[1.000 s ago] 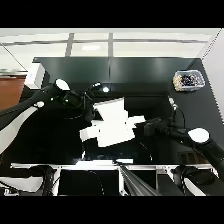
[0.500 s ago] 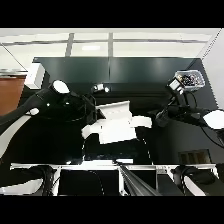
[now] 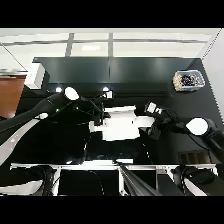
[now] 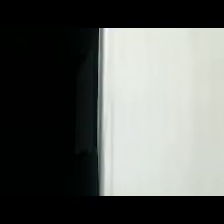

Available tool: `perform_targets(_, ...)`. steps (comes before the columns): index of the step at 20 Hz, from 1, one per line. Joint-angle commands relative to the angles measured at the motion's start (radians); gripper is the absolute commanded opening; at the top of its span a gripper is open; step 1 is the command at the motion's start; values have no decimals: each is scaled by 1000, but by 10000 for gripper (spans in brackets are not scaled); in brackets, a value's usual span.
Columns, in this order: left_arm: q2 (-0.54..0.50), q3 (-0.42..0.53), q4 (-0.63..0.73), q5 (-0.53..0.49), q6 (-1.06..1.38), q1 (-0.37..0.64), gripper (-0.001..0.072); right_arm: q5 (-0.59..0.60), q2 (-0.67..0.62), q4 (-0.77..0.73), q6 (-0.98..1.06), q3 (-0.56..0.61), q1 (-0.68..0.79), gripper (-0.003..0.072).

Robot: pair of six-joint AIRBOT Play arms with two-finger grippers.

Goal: Fold the box and place the chain.

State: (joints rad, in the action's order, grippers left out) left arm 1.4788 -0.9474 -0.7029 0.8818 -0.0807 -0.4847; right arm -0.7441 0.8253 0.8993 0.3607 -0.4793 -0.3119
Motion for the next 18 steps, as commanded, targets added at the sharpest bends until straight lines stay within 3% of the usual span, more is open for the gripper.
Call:
perform_targets(1,19,0,0,-17,-15,-10,23,7,32,-34,-133,17,-37,697)
perform_targets(5,22,0,2,-16,-13,-21,23,-27,85,97,-175,21,-37,698)
perform_targets(12,22,0,-13,-32,103,-35,25,-66,121,88,-213,21,-39,698)
perform_targets(18,26,0,-26,-34,103,-34,25,-84,121,-98,-301,59,-40,698)
